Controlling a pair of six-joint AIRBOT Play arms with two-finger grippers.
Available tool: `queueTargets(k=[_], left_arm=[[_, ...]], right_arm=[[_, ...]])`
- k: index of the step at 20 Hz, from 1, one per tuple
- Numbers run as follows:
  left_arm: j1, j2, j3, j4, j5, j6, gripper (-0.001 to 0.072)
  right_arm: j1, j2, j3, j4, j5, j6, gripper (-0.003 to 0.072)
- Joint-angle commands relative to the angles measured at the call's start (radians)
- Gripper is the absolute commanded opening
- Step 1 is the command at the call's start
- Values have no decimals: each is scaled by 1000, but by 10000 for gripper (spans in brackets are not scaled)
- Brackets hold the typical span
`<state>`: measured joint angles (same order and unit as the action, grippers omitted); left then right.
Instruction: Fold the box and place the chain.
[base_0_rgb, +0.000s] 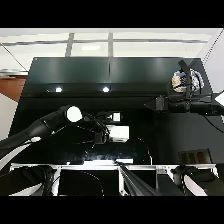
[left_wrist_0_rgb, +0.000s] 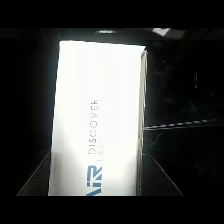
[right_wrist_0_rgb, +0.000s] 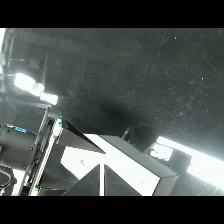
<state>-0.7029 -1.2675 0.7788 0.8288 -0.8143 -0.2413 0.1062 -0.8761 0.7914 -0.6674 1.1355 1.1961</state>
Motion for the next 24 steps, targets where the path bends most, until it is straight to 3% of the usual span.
queueTargets(k=[1, 6, 7, 8, 9, 12, 16, 18, 21, 24], left_arm=[[-16, -31, 0, 1, -1, 1, 710], [-30, -87, 0, 2, 52, -5, 690], [-25, -85, 1, 6, 56, -19, 608], [-13, -84, 2, 9, 51, -29, 450], [8, -80, 7, 26, 37, -64, 341], [143, -51, 41, 132, -26, -248, 333], [462, -46, 143, 332, -77, -472, 335], [628, -87, 243, 404, -58, -591, 335], [842, -259, 508, 456, -113, -718, 356], [964, -439, 783, 463, -128, -758, 356]], right_arm=[[0, 1, 1, 0, 0, 0, 45], [0, 1, 1, 0, 1, 0, 45], [0, 1, 1, 1, 1, 0, 45], [0, 1, 1, 1, 1, 0, 45], [0, 1, 1, 1, 1, 1, 45], [0, 1, 1, 1, 0, 1, 44], [0, 1, 1, 9, -25, 1, 45], [0, 1, 1, 13, -40, 1, 45], [0, 1, 1, 13, -45, 2, 45], [0, 1, 1, 12, -46, 16, 44]])
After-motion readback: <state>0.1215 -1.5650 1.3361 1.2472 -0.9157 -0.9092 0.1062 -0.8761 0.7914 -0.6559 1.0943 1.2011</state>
